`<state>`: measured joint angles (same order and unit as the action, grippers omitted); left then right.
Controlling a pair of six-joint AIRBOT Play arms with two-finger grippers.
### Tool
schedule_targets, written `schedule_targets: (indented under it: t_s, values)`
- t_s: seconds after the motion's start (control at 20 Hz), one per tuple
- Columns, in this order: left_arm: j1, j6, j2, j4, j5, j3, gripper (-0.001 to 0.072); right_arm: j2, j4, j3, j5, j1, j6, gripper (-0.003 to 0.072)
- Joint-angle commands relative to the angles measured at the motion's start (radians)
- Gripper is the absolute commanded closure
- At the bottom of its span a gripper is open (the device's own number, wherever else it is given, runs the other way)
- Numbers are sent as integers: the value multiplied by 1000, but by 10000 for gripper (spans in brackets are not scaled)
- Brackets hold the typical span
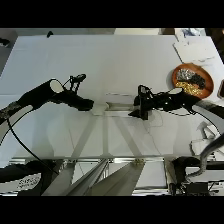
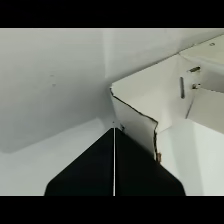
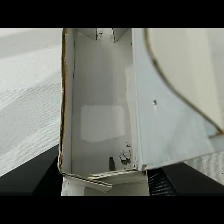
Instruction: Fold the box and place the chain.
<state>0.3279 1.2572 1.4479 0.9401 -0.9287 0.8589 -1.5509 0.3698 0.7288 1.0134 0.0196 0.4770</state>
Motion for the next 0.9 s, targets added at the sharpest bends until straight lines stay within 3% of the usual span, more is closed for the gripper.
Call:
schedule_targets:
  t_s: [0.0,0.5,0.75,0.85]
  values:
    - [24,0,0,-17,-4,-1,701,1,0,1,0,0,0,225]
    - [22,-83,-6,-190,-23,-1,696,1,0,1,0,0,0,225]
    - [17,-122,-20,-233,-25,-1,542,1,0,1,0,0,0,225]
    - [13,-136,-24,-265,-25,-1,542,1,0,1,0,0,0,225]
